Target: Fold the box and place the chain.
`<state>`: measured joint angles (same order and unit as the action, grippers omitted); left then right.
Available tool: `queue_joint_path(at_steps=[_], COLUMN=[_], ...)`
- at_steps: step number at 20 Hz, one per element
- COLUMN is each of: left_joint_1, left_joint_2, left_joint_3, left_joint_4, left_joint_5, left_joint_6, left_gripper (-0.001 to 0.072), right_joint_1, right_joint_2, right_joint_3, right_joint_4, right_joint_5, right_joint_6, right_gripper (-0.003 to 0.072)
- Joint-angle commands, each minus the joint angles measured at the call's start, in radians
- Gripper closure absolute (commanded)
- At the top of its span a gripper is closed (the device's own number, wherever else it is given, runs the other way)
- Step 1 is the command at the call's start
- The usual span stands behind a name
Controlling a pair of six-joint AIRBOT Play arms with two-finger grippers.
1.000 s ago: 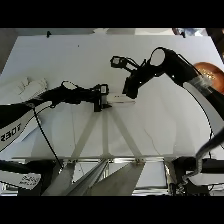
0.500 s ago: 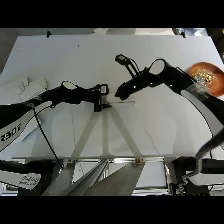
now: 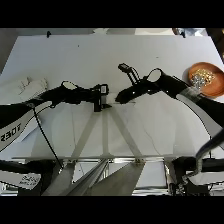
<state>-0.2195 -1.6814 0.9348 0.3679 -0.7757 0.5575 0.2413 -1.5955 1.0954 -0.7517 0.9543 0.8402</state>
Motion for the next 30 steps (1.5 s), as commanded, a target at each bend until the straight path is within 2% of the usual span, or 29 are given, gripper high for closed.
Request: queue_joint_path(at_steps=[1,7,9,12,14,16,20,22,26,30], left_joint_1=[0.000,0.000,0.000,0.000,0.000,0.000,0.000,0.000,0.000,0.000], left_joint_2=[0.001,0.001,0.001,0.001,0.001,0.001,0.001,0.001,0.001,0.001], left_joint_3=[0.000,0.000,0.000,0.000,0.000,0.000,0.000,0.000,0.000,0.000], left_joint_4=[0.000,0.000,0.000,0.000,0.000,0.000,0.000,0.000,0.000,0.000], left_joint_5=[0.000,0.001,0.001,0.000,0.001,0.001,0.001,0.001,0.001,-0.014], left_joint_6=[0.000,0.000,0.000,0.000,0.000,0.000,0.000,0.000,0.000,0.000], left_gripper=[0.0361,0.0361,0.0361,0.0361,0.0361,0.0361,0.0361,0.0361,0.0361,0.0361], right_joint_1=[0.000,-0.015,-0.036,-0.077,-0.113,-0.156,-0.258,-0.311,-0.388,-0.397], right_joint_2=[0.019,0.171,0.227,0.313,0.379,0.454,0.587,0.620,0.623,0.623], right_joint_3=[-0.003,-0.003,-0.003,-0.003,-0.003,-0.003,-0.003,-0.003,-0.003,-0.003], right_joint_4=[0.027,0.049,0.047,0.020,-0.040,-0.151,-0.458,-0.557,-0.591,-0.587], right_joint_5=[0.002,-0.075,-0.039,0.082,0.158,0.179,0.124,0.103,0.111,0.107], right_joint_6=[-0.004,-0.063,-0.063,-0.060,-0.024,0.025,0.211,0.280,0.296,0.296], right_gripper=[0.0667,0.0667,0.0667,0.0667,0.0667,0.0668,0.0668,0.0668,0.0667,0.0666])
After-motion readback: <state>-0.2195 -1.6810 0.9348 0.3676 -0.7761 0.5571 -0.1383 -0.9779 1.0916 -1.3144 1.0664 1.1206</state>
